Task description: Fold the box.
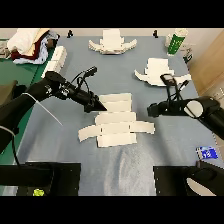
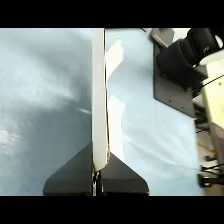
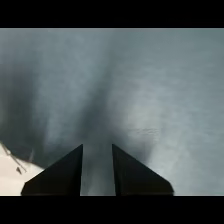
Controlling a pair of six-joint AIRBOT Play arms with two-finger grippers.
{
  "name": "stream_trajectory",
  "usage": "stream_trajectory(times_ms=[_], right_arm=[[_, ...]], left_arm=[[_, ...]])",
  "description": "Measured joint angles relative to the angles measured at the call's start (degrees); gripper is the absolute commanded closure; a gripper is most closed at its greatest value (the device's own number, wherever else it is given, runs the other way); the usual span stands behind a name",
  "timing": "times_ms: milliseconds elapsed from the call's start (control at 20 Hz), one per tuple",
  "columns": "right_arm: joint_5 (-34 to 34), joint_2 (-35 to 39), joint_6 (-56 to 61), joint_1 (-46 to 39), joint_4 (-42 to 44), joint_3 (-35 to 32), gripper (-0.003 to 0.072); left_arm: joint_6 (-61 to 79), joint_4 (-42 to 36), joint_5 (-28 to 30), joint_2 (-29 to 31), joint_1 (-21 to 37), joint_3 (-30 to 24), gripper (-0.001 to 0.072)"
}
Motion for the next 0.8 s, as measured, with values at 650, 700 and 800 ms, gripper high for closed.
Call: stream_trajectory(times_ms=[650, 700, 800], right_arm=[[-4.68, -5.9, 13.25, -1.29, -3.56, 5.64, 0.0649], [-5.33, -6.58, 13.25, -0.81, -3.39, 5.64, 0.0649], [-6.19, -7.69, 13.25, 0.46, -3.04, 5.66, 0.0667]], left_arm=[[28.65, -9.11, 24.11, 16.09, -13.92, -23.52, 0.0697], [28.74, -9.14, 25.09, 16.22, -14.71, -24.2, 0.0697], [28.94, -9.46, 27.26, 16.48, -15.78, -25.35, 0.0697]])
